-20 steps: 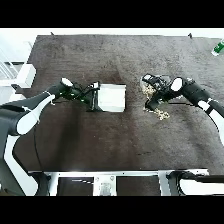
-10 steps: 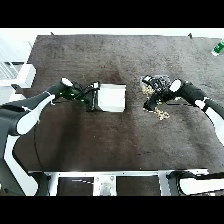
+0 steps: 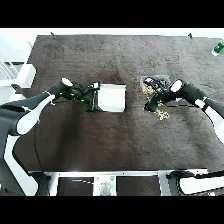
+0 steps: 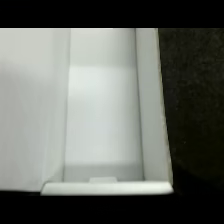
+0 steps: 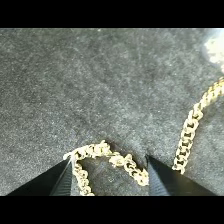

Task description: Fold the box and place the chain.

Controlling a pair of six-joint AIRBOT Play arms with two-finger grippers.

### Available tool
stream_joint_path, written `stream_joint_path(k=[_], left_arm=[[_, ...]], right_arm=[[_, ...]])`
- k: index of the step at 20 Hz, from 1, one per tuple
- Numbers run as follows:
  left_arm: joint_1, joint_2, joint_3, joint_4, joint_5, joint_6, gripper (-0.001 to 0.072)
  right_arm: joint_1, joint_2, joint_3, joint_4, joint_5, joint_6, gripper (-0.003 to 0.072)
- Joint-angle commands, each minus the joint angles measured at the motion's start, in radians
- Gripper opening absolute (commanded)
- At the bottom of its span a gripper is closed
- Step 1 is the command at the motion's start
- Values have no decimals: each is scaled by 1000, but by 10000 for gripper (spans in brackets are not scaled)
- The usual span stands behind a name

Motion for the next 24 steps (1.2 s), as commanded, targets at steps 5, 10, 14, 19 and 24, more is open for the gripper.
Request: stream_joint_path(k=[5, 10, 14, 19, 24], left_arm=[[0, 0, 0, 0, 0, 0, 482], [0, 0, 0, 0, 0, 0, 482], [0, 0, 0, 0, 0, 0, 482], [0, 0, 0, 0, 0, 0, 482], [0, 0, 0, 0, 0, 0, 482]], right_arm=[[0, -11, -1, 18, 56, 4, 319], [0, -10, 1, 18, 57, 4, 13], [0, 8, 29, 44, 88, 19, 12], [1, 151, 32, 177, 92, 19, 12], [51, 310, 43, 400, 101, 11, 12]])
